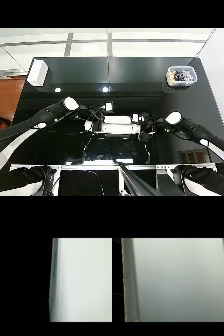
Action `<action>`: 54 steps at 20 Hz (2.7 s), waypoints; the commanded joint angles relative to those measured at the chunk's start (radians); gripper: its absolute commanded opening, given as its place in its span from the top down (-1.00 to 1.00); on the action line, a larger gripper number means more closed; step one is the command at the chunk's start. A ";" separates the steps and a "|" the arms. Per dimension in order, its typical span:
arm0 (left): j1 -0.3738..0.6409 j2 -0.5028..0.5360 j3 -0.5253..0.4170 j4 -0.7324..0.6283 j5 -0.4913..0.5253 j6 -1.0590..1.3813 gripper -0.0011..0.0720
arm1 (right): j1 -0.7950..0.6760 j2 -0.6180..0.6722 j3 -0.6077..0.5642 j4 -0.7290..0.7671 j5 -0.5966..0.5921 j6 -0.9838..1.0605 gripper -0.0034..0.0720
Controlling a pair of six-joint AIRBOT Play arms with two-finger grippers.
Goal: Fold the box and place the chain.
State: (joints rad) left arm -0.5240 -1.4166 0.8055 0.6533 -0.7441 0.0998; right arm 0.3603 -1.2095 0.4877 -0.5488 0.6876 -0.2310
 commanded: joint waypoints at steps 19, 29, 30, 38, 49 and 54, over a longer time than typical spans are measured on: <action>0.000 0.001 0.000 -0.009 0.002 -0.004 0.89 | 0.018 -0.003 0.000 -0.003 -0.034 -0.008 -0.29; 0.009 0.225 0.000 0.369 -0.058 -0.409 -0.81 | 0.018 -0.003 0.000 -0.010 -0.015 -0.021 0.13; 0.009 0.262 0.000 0.483 -0.082 -0.505 -0.81 | 0.018 -0.003 0.000 -0.010 -0.015 -0.021 0.42; 0.003 0.298 -0.064 0.219 -0.380 -0.677 0.89 | 0.018 -0.003 0.000 -0.010 -0.015 -0.021 0.42; -0.006 0.163 -0.151 -0.394 0.409 -0.292 0.89 | 0.018 -0.003 0.000 -0.010 -0.015 -0.021 0.42; -0.006 0.020 -0.092 -0.228 0.217 -0.473 0.89 | 0.018 -0.003 0.000 -0.010 -0.015 -0.021 0.42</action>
State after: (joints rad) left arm -0.5308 -1.3281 0.6857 0.3473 -0.4606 -0.2909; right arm 0.3775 -1.2125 0.4881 -0.5579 0.6727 -0.2512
